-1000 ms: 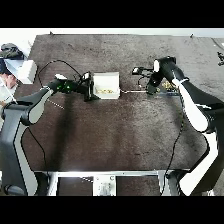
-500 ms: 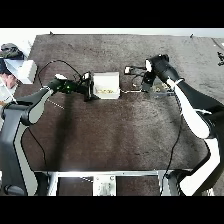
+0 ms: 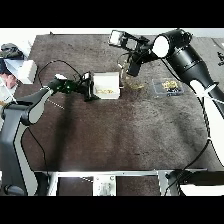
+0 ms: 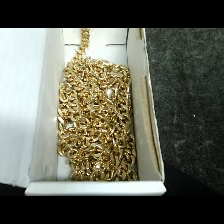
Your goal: Fold the box and place the chain.
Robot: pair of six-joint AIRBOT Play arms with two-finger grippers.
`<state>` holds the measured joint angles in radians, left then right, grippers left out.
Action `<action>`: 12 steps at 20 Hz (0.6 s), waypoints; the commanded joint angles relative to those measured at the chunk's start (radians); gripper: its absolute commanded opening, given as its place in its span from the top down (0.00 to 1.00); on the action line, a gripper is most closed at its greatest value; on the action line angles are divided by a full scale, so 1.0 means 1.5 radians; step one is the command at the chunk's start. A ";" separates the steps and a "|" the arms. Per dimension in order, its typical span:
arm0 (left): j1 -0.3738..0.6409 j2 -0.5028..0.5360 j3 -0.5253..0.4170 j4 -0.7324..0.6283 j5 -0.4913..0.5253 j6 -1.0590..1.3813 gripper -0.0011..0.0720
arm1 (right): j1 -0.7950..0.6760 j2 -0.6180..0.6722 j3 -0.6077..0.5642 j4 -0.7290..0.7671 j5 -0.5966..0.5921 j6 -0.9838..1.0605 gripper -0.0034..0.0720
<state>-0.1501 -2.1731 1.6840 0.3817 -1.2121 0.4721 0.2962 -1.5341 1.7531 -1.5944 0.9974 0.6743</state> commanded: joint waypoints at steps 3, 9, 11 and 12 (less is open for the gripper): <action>0.000 0.000 0.000 0.000 0.000 0.000 0.51 | 0.057 -0.012 0.000 0.067 -0.082 0.002 0.98; 0.000 0.000 0.000 0.000 0.000 0.000 0.51 | 0.085 -0.039 0.019 0.066 -0.175 0.002 0.98; 0.000 0.000 0.000 0.000 0.000 0.000 0.51 | 0.086 -0.039 0.049 0.067 -0.178 0.002 0.98; 0.000 0.000 0.000 0.000 0.000 0.000 0.51 | 0.086 -0.039 0.066 0.067 -0.178 0.002 0.98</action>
